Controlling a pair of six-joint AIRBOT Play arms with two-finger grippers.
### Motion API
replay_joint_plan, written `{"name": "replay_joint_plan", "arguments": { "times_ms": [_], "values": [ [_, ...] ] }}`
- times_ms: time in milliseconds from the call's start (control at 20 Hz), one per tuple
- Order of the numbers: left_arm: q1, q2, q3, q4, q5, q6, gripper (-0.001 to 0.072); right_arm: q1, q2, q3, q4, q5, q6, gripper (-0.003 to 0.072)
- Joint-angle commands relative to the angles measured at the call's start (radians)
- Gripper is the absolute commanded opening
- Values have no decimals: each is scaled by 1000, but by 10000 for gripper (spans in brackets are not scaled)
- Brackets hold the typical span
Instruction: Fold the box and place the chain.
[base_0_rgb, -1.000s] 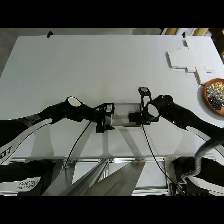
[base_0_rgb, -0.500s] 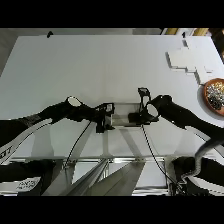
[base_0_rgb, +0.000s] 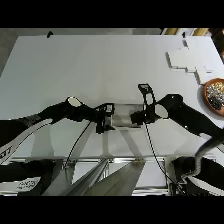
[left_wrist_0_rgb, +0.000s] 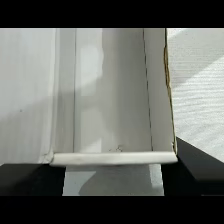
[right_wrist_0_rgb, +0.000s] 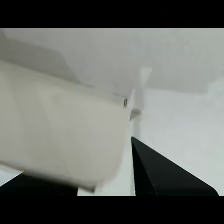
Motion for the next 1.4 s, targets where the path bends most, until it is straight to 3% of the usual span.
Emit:
{"name": "replay_joint_plan", "arguments": {
  "times_ms": [0, 200, 450, 750, 1200, 1350],
  "values": [
    [0, 0, 0, -1, 2, 0, 36, -3, 109, 1, -1, 32, -74, 342],
    [0, 0, 0, -1, 2, 0, 36, -58, 103, 1, 0, 39, -74, 341],
    [0, 0, 0, -1, 2, 0, 36, -37, -28, 1, 69, -2, -74, 341],
    [0, 0, 0, -1, 2, 0, 36, -6, -167, 1, 35, -22, -32, 327],
    [0, 0, 0, -1, 2, 0, 36, -8, -169, 1, -22, -50, 43, 129],
    [0, 0, 0, -1, 2, 0, 36, -8, -169, 1, -21, -50, 42, 12]
  ]
}}
